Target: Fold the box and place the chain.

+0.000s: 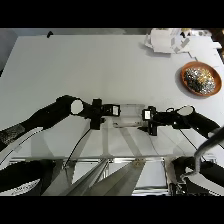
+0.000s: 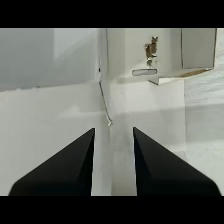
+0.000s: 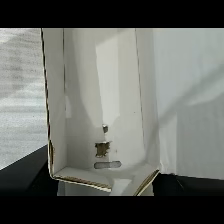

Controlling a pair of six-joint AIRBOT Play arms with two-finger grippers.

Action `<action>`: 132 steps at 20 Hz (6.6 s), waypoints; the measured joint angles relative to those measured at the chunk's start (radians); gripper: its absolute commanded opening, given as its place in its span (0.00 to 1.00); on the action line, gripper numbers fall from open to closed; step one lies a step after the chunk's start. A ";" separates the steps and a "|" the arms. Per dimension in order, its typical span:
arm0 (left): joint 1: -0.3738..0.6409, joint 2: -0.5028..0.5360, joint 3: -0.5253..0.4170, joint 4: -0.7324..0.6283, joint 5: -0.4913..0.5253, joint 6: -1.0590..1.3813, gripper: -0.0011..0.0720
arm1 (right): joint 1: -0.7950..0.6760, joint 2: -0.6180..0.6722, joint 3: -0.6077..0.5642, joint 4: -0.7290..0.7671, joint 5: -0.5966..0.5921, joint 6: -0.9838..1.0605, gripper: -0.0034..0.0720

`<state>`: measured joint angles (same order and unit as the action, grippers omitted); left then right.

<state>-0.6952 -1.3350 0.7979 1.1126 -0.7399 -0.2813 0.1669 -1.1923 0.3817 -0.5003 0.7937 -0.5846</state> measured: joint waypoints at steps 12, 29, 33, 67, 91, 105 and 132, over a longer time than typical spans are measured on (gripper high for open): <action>-0.052 -0.016 0.000 -0.103 -0.016 0.109 0.22 | 0.000 0.000 0.000 0.000 0.000 0.000 0.60; -0.096 -0.042 0.000 -0.238 0.082 0.097 0.50 | 0.000 0.000 0.000 0.000 0.000 0.000 0.60; -0.108 -0.058 0.000 -0.258 0.097 0.098 0.72 | 0.000 0.000 0.000 0.000 0.000 0.000 0.60; 0.245 0.056 -0.123 -0.201 -0.119 -1.265 0.03 | 0.000 0.000 0.000 0.000 0.000 0.000 0.60; 0.121 0.055 -0.124 -0.428 -0.064 -1.035 0.33 | 0.000 0.000 0.000 0.000 0.000 0.000 0.60; 0.067 0.080 -0.122 -0.454 -0.002 -1.022 0.55 | 0.000 0.000 0.000 0.000 0.000 0.000 0.60; -0.147 -0.117 0.207 0.113 -0.161 -1.798 0.53 | 0.000 0.000 0.000 0.000 0.000 0.000 0.60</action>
<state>-0.8421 -1.4517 1.0050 1.2251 -0.9009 -2.0796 0.1673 -1.1923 0.3817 -0.4999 0.7940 -0.5842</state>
